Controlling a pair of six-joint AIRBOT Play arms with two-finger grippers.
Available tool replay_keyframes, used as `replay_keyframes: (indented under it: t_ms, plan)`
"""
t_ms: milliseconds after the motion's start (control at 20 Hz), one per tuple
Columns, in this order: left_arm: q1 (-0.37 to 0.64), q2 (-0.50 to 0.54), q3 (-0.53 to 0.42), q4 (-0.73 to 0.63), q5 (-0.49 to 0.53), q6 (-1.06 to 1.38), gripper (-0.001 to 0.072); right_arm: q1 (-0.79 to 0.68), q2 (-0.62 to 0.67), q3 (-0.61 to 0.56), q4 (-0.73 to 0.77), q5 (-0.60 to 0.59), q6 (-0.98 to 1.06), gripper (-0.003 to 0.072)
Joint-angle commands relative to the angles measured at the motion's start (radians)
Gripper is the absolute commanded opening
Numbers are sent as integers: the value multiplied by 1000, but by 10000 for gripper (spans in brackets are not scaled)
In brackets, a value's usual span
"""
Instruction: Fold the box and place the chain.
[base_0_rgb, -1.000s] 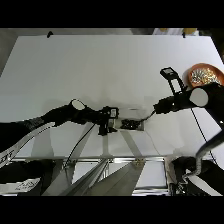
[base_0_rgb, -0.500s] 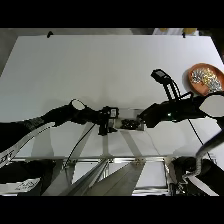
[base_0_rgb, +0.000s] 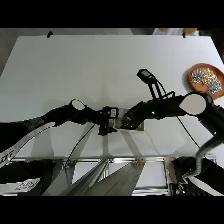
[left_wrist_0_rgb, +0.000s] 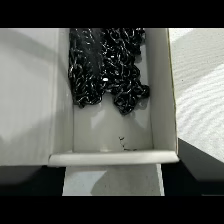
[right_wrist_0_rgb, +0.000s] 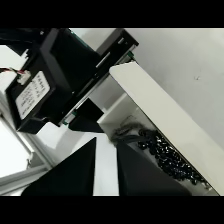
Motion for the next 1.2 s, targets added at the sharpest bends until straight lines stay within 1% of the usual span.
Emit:
replay_keyframes:
  t_ms: [0, 150, 200, 250, 300, 400, 500, 600, 750, 850, 950, 1000, 1150]
  plan:
    - [0, 0, 1, 0, 0, 0, 210, 12, -40, 7, -10, 8, -26, 205]
    - [0, 0, 1, 0, 0, 0, 210, -13, -41, 104, -18, 64, -125, 198]
    - [0, 0, 1, 0, 0, 0, 210, -31, -43, 145, -27, 65, -175, 161]
    - [0, 0, 1, 0, 0, 0, 210, -51, -48, 177, -40, 63, -212, 77]
    - [0, 0, 1, 0, 0, 0, 210, -78, -55, 195, -51, 53, -246, 19]
    - [0, 0, 1, 0, 0, 0, 210, -122, -89, 196, -117, 37, -261, 19]
    - [0, 0, 1, 0, 0, 0, 210, -138, -153, 196, -198, 78, -259, 19]
    - [0, 0, 1, 0, 0, 0, 210, -135, -202, 181, -201, 103, -271, 19]
    - [0, 0, 1, 0, 0, 0, 210, -101, -203, 116, -188, 100, -391, 20]
    - [0, 0, 1, 0, 0, 0, 210, -71, -203, 77, -187, 110, -420, 28]
    - [0, 0, 1, 0, 0, 0, 210, -41, -203, 53, -186, 110, -420, 176]
    - [0, 0, 1, 0, 0, 0, 210, -27, -201, 51, -186, 111, -420, 218]
    - [0, 0, 1, 0, 0, 0, 210, 19, -174, 51, -185, 105, -440, 226]
